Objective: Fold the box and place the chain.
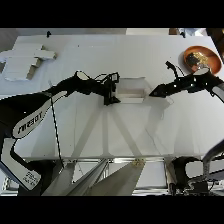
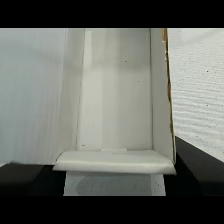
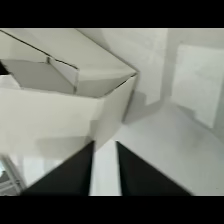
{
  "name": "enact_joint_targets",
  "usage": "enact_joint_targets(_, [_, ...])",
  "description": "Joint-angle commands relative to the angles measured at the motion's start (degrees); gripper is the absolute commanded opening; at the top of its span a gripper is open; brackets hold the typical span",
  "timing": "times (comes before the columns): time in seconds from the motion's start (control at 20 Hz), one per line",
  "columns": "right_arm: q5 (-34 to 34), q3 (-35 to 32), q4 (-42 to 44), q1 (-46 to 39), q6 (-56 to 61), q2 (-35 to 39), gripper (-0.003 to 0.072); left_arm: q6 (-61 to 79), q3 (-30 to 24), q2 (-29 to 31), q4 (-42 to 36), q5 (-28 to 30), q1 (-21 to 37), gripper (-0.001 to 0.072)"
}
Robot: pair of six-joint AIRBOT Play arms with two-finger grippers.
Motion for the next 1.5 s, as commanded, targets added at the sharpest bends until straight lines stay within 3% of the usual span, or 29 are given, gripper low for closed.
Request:
enact_joint_targets(0.0, [1.2,0.0,4.52,0.07,-1.09,-0.02,0.0365,0.04,0.02,0.0,0.02,0.02,0.02,0.028])
enact_joint_targets(0.2, [-2.27,0.0,3.89,2.54,-1.09,-0.04,0.0371,0.02,0.02,0.0,0.0,0.02,0.02,0.028])
enact_joint_targets(0.25, [-3.87,0.0,3.78,3.61,-1.07,-0.04,0.0444,0.02,0.02,0.0,0.02,0.02,0.02,0.028])
enact_joint_targets(0.3, [-5.86,0.0,3.34,4.79,-1.03,-0.04,0.0467,0.02,0.02,0.0,0.02,0.02,0.02,0.028])
enact_joint_targets(0.75, [-17.73,0.02,-4.44,12.92,5.99,0.66,0.0485,0.02,0.02,0.0,0.02,0.02,0.02,0.028])
enact_joint_targets(1.0, [-23.06,0.83,-21.51,16.85,20.39,4.59,0.0484,0.02,0.02,0.0,0.02,0.02,0.02,0.028])
enact_joint_targets(1.15, [-23.02,3.15,-31.5,19.56,28.55,6.71,0.0484,0.04,0.02,0.0,0.02,0.02,0.02,0.028])
enact_joint_targets(1.45, [-19.61,4.35,-42.77,26.1,39.17,6.86,0.0483,0.02,0.02,0.0,0.02,0.02,0.02,0.028])
